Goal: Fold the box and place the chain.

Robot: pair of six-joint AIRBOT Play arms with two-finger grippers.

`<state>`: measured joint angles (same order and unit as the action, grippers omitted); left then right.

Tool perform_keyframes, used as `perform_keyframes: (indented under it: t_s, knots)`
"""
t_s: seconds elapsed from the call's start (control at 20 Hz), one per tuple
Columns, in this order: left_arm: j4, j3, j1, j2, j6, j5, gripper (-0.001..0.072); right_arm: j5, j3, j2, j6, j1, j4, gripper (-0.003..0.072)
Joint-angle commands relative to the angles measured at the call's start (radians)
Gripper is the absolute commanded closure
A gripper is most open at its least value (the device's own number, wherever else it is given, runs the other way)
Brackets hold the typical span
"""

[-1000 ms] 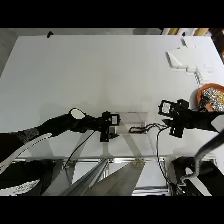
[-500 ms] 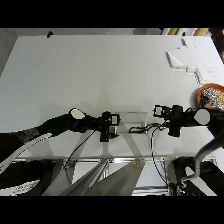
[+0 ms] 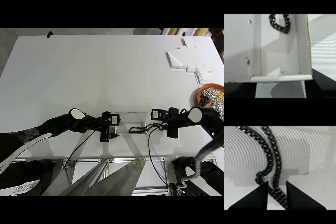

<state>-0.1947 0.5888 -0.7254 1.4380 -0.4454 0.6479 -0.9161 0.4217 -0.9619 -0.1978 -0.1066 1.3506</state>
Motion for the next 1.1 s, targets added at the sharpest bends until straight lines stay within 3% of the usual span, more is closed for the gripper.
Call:
perform_keyframes:
  t_s: [0.0, 0.2, 0.3, 0.55, 0.8, 1.05]
  knots:
    - [0.0, 0.0, 0.0, -0.001, 0.0, 0.0, 0.0435, 0.016, -0.005, -0.01, 0.013, 0.001, -0.001, 0.0502]
    - [0.0, 0.0, 0.001, -0.001, 0.0, 0.0, 0.0435, 0.04, -0.006, -0.047, 0.013, 0.0, -0.001, 0.0512]
    - [0.0, 0.0, 0.0, -0.001, 0.0, 0.0, 0.0435, 0.032, -0.006, -0.037, 0.012, 0.0, -0.001, 0.067]
    - [0.0, 0.0, 0.0, -0.001, 0.0, 0.0, 0.0435, -0.01, -0.005, 0.134, 0.012, 0.0, -0.02, 0.0669]
    - [0.0, 0.0, 0.001, -0.001, 0.0, 0.0, 0.0435, -0.055, -0.006, 0.348, 0.023, -0.006, -0.394, 0.067]
    - [0.0, 0.0, 0.0, -0.001, 0.0, 0.001, 0.0435, -0.045, -0.006, 0.385, 0.024, -0.153, -0.59, 0.067]
